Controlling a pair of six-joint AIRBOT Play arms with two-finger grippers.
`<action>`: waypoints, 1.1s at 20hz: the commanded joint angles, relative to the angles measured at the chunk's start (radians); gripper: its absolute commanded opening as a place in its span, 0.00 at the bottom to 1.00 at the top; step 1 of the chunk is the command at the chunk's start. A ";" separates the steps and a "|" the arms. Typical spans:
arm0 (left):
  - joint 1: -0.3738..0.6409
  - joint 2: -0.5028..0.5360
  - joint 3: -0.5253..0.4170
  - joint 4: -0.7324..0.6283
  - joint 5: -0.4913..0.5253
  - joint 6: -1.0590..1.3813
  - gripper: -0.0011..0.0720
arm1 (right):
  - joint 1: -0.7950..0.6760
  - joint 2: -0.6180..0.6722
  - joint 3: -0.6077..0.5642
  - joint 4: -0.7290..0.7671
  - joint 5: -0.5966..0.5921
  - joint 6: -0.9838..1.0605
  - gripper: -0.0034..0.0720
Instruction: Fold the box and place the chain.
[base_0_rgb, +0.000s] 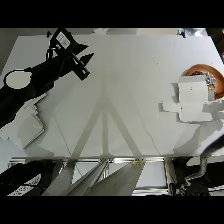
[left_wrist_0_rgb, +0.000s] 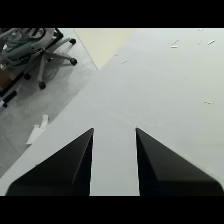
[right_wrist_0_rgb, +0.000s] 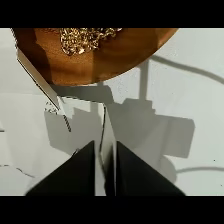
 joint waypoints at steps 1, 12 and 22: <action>-0.001 -0.001 0.001 0.000 0.000 0.000 0.42 | -0.001 -0.011 0.000 0.036 0.022 0.014 0.11; -0.001 -0.001 0.001 0.000 0.000 0.000 0.42 | 0.141 0.133 0.000 0.309 0.024 0.006 0.05; -0.001 -0.001 0.001 0.000 0.000 0.000 0.42 | 0.622 0.217 0.000 0.640 -0.086 -0.040 0.05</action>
